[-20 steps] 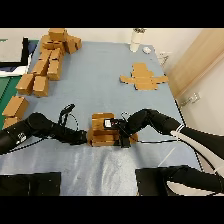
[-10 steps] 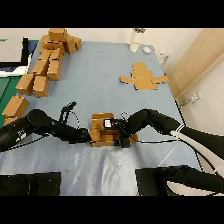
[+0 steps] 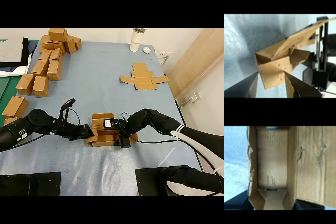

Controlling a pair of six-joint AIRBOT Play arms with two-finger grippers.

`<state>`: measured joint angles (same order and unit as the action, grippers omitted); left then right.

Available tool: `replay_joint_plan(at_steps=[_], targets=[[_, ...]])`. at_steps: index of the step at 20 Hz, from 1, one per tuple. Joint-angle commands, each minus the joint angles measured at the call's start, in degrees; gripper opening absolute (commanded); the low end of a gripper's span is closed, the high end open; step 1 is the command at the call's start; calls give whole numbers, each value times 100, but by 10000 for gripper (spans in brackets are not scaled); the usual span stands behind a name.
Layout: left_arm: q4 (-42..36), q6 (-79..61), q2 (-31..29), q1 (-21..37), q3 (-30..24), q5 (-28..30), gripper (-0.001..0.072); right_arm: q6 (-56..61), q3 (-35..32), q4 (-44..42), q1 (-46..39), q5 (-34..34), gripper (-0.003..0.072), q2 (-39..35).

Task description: Fold the box.

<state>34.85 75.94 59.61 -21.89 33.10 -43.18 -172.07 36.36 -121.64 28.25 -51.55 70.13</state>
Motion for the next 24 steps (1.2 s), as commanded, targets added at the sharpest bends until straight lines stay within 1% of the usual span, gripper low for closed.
replay_joint_plan(at_steps=[1,3,7,9,11,14,17,21,24], targets=[[85,306,44,-109,4,227,513,0,0,-2,-2,2,546,4],[612,981,42,-356,28,404,452,0,0,-2,-2,2,546,4],[2070,2634,50,-1121,323,584,451,0,0,-2,-2,2,546,4],[2933,3552,125,-1475,577,422,452,0,0,-2,-2,2,546,4],[3445,4089,271,-1687,841,35,454,0,0,-2,-2,2,546,4],[3851,4651,570,-2020,1198,-118,452,0,0,-2,-2,2,546,4],[4492,5268,931,-2295,1552,-444,451,0,0,-2,-2,2,546,4],[4607,5504,1189,-2424,1899,-708,451,0,0,-4,-2,2,546,4],[4684,5617,1272,-2553,2107,-933,451,0,0,-2,-2,2,546,4]])
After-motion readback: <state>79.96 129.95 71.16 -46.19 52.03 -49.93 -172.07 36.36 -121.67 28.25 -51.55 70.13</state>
